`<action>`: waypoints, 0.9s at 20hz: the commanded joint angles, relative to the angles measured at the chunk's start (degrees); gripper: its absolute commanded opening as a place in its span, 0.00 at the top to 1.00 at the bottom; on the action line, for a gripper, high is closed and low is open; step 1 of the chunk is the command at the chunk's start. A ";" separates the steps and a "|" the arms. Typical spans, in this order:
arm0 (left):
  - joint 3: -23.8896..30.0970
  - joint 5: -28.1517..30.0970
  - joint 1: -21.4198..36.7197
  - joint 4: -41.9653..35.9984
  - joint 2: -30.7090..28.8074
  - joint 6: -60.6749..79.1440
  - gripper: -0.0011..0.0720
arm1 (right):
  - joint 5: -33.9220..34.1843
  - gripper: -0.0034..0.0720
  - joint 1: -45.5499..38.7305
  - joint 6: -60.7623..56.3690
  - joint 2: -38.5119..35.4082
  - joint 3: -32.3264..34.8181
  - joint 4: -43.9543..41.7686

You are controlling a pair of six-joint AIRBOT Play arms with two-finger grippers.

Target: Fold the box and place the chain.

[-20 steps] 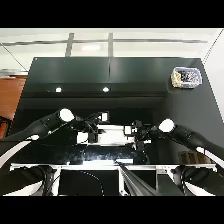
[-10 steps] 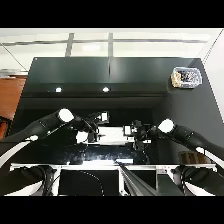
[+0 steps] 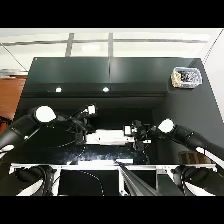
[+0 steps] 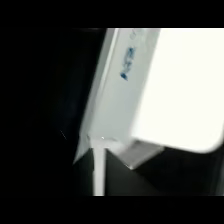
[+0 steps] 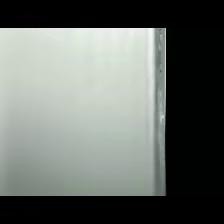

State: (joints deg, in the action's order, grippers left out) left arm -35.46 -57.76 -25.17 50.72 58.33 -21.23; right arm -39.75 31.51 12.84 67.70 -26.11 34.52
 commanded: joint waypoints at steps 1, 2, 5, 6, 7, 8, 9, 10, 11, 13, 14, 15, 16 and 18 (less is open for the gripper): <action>0.15 -13.79 1.05 3.72 -3.91 -12.83 0.95 | -0.09 0.41 0.00 -0.11 0.02 0.00 -0.02; 0.76 -15.63 0.26 2.34 -3.91 -15.50 0.95 | -0.07 0.41 0.00 -0.17 0.02 0.00 -0.02; 4.48 -11.69 -4.33 -6.49 -3.89 -16.63 0.95 | -0.07 0.41 0.00 -0.17 0.02 0.00 -0.02; 5.64 -7.32 -5.51 -12.17 -3.89 -16.46 0.95 | -0.09 0.41 0.00 -0.20 0.02 0.00 -0.02; 6.58 -2.14 -6.38 -17.64 -3.89 -15.93 0.95 | -0.09 0.41 0.04 -0.20 0.02 0.00 0.00; 7.26 3.65 -7.04 -21.86 -3.89 -14.12 0.95 | -0.09 0.41 0.02 -0.22 0.02 0.00 -0.02; 7.56 9.68 -7.37 -24.35 -3.89 -12.83 0.95 | -0.09 0.41 0.04 -0.22 0.02 0.00 -0.02; 7.58 15.08 -7.37 -25.51 -3.85 -12.61 0.95 | -0.09 0.41 0.04 -0.24 0.02 0.00 0.00; 7.58 20.96 -7.34 -26.01 -3.69 -12.52 0.95 | -0.09 0.41 0.04 -0.28 0.02 0.00 -0.02; 7.58 29.51 -7.34 -25.88 -2.47 -12.37 0.95 | -0.09 0.41 0.04 -0.39 0.02 0.00 -0.02; 7.58 31.78 -7.34 -25.88 -1.42 -12.26 0.95 | -0.09 0.41 0.04 -0.39 0.02 0.00 -0.02; 7.58 32.30 -7.34 -25.90 -0.13 -11.47 0.95 | -0.09 0.41 0.04 -0.42 0.02 0.00 -0.02; 7.58 31.91 -7.37 -25.86 1.22 -10.84 0.95 | -0.09 0.41 0.04 -0.39 0.02 0.00 -0.02; 7.58 29.03 -7.39 -25.29 4.35 -9.94 0.95 | -0.09 0.41 0.04 -0.42 0.02 0.00 -0.02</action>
